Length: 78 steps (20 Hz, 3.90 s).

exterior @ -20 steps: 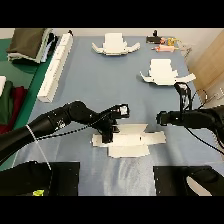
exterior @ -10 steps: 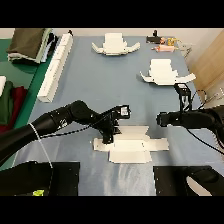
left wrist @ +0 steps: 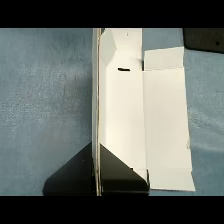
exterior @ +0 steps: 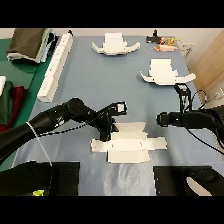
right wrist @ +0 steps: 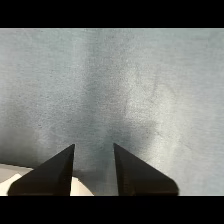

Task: Fold the box.

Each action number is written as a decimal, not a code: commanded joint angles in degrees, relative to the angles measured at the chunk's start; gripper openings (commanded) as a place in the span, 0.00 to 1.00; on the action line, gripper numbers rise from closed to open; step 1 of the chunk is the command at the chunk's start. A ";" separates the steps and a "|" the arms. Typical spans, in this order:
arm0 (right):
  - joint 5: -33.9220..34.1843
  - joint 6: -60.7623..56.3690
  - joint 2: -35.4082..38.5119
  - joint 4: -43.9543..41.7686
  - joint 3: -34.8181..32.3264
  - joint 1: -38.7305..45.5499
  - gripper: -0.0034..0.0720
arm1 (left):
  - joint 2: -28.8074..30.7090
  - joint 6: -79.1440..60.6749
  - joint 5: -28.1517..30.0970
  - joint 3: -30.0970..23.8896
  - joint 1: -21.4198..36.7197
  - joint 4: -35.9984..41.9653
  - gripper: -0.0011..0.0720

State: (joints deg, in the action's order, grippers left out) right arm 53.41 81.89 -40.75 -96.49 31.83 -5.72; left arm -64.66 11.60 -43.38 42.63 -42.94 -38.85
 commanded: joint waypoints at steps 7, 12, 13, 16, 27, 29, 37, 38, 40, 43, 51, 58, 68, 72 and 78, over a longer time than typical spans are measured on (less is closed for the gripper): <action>0.02 0.00 -0.02 0.00 -0.02 0.00 0.55 | 1.86 4.96 2.73 -1.20 -0.15 -4.46 0.03; 0.02 -0.02 -0.02 0.00 -0.02 0.00 0.55 | 1.79 4.74 1.84 -2.16 -0.68 -5.01 0.03; 0.02 0.00 -0.02 0.00 -0.02 0.00 0.55 | 1.79 4.72 1.53 -2.16 -0.68 -4.92 0.03; 0.04 0.00 -0.02 -0.02 -0.02 0.00 0.55 | 1.79 4.74 0.70 -2.16 -0.68 -4.90 0.03; 4.11 0.00 0.00 -0.02 -0.02 0.00 0.53 | 1.79 4.74 -3.04 -2.43 -0.63 -4.92 0.03; 6.47 0.00 0.00 -0.33 -0.02 0.00 0.40 | 1.79 4.74 -3.08 -2.43 -0.63 -4.92 0.03; 17.90 8.37 2.99 -14.75 -0.24 -7.91 0.05 | 1.79 4.76 -3.58 -2.43 -0.66 -4.90 0.03; 18.23 7.19 4.98 -14.75 -0.68 -12.09 0.04 | 1.79 4.76 -3.61 -2.45 -0.66 -4.90 0.03; 18.23 5.68 9.46 -14.75 -2.10 -22.05 0.04 | 1.79 4.76 -3.58 -2.45 -0.66 -4.87 0.03; 17.94 5.18 14.16 -12.33 -4.50 -38.64 0.17 | 1.79 4.76 -3.58 -2.45 -0.66 -4.87 0.03; 4.31 14.82 2.27 12.17 -6.34 -56.28 0.94 | 1.79 4.76 -3.58 -2.45 -0.66 -4.90 0.03; -4.17 6.14 -10.38 21.42 -6.29 -56.28 0.93 | 1.79 4.76 -3.58 -2.43 -0.66 -4.87 0.03; 4.87 -10.67 -6.01 28.22 -2.03 -56.06 0.92 | 1.79 4.76 -3.58 -2.43 -0.66 -4.90 0.03; 6.05 -12.09 -5.09 28.55 -2.01 -56.06 0.92 | 1.79 4.76 -3.56 -2.43 -0.66 -4.87 0.03; 6.99 -13.09 -4.76 28.76 -1.29 -56.06 0.93 | 1.79 4.76 -3.58 -2.43 -0.66 -4.90 0.03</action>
State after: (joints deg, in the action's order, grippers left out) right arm 59.27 69.54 -45.80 -67.96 29.98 -61.80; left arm -62.83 16.38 -46.96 40.23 -43.59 -43.72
